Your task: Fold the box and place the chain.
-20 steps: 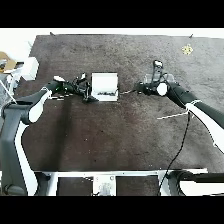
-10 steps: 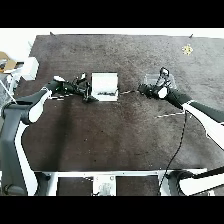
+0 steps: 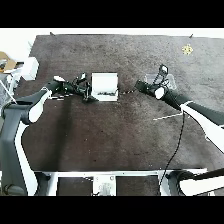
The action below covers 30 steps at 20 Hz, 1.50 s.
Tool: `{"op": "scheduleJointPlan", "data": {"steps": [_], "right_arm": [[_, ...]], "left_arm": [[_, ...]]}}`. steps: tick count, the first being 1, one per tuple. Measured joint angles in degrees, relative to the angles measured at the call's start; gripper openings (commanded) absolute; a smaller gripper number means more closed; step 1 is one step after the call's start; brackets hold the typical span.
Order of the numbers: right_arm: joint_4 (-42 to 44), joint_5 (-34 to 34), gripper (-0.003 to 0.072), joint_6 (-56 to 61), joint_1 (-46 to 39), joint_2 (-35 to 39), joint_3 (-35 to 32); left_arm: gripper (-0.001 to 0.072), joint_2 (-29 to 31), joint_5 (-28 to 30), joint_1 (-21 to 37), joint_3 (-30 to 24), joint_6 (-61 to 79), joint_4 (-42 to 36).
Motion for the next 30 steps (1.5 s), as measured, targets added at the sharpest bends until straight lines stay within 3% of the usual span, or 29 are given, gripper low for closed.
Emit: {"op": "scheduleJointPlan", "data": {"steps": [8, 15, 16, 17, 18, 19, 25, 30], "right_arm": [[-0.6, -4.8, 0.0001, -2.4, 11.4, 12.8, 1.0], [-2.4, -7.6, 0.0014, -2.6, 21.0, 10.8, 5.9], [-2.5, -6.3, 0.0228, -2.4, 21.7, 9.9, 6.2], [-2.6, -4.2, 0.0381, -2.3, 22.2, 9.0, 6.3], [-3.1, -1.9, 0.0284, -2.3, 22.5, 8.3, 6.4], [-3.8, 0.3, 0.0256, -2.5, 22.6, 8.0, 6.4], [-9.4, 12.4, 0.0256, -2.5, 16.0, 9.4, 5.2], [-10.6, 13.2, 0.0256, 1.1, 3.0, 8.8, -1.2]], "left_arm": [[0.0091, 0.0, 0.0, 0.0, 0.0, 0.0, 0.0], [0.0091, 0.0, 0.0, 0.0, 0.0, 0.0, 0.0], [0.0091, 0.0, 0.0, 0.0, 0.0, 0.0, 0.0], [0.0092, 0.0, 0.0, 0.0, 0.0, 0.0, 0.0], [0.0091, 0.0, 0.0, 0.0, 0.0, 0.0, 0.0], [0.0091, 0.0, 0.0, 0.0, 0.0, 0.0, 0.0], [0.0091, 0.0, 0.0, 0.0, 0.0, 0.0, 0.0], [0.0092, 0.0, 0.0, 0.0, 0.0, 0.0, 0.0]]}}
